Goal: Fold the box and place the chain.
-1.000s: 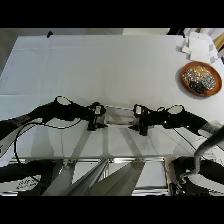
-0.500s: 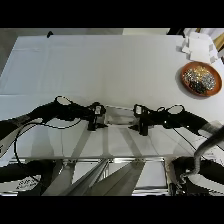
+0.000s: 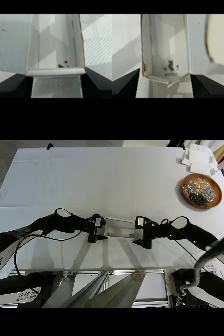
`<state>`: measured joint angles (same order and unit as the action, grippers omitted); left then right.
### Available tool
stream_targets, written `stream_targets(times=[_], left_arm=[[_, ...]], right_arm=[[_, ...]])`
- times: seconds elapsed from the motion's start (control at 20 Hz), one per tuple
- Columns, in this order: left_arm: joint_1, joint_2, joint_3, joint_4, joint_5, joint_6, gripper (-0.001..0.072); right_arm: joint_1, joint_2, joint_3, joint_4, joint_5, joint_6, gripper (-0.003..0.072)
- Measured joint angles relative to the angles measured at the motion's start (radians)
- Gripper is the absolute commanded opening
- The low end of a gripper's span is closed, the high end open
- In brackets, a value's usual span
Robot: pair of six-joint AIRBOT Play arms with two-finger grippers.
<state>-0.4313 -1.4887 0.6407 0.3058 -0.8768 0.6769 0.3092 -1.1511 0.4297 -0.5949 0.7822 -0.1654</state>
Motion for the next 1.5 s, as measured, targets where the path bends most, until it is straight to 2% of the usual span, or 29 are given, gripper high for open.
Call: stream_targets(times=[0.1,0.3,0.4,0.45,0.5,0.55,0.75,0.95,1.15,1.3,1.5], left_arm=[[0.000,0.000,0.000,-0.002,0.001,-0.003,0.0252],[0.000,0.000,0.000,-0.002,0.001,-0.002,0.0252],[0.000,0.000,0.000,-0.002,0.001,-0.002,0.0252],[0.000,0.000,0.000,-0.002,0.001,-0.002,0.0252],[0.000,0.000,0.000,-0.002,0.001,-0.002,0.0252],[0.000,0.000,0.000,-0.002,0.001,-0.002,0.0252],[0.000,0.000,0.000,-0.002,0.001,-0.001,0.0252],[0.000,0.000,0.000,-0.002,0.001,-0.001,0.0252],[0.000,0.000,0.000,-0.003,0.001,-0.001,0.0252],[0.000,0.000,0.000,-0.003,0.001,-0.001,0.0252],[0.000,0.000,0.000,-0.003,0.001,-0.001,0.0252]], right_arm=[[0.000,0.037,-0.001,-0.074,0.017,0.093,0.0695],[0.000,0.164,0.000,-0.241,0.027,0.286,0.0634],[0.000,0.240,-0.001,-0.321,0.054,0.399,0.0460],[0.000,0.279,-0.001,-0.335,0.071,0.445,0.0312],[0.000,0.310,-0.001,-0.327,0.089,0.479,0.0068],[0.000,0.336,-0.001,-0.291,0.106,0.502,0.0014],[0.008,0.355,0.000,0.019,0.104,0.414,0.0011],[0.066,0.243,-0.001,0.320,-0.006,0.346,0.0013],[0.108,0.093,-0.001,0.484,-0.143,0.326,0.0013],[0.119,0.045,0.000,0.602,-0.288,0.327,0.0013],[0.123,0.021,0.000,0.629,-0.412,0.403,0.0014]])
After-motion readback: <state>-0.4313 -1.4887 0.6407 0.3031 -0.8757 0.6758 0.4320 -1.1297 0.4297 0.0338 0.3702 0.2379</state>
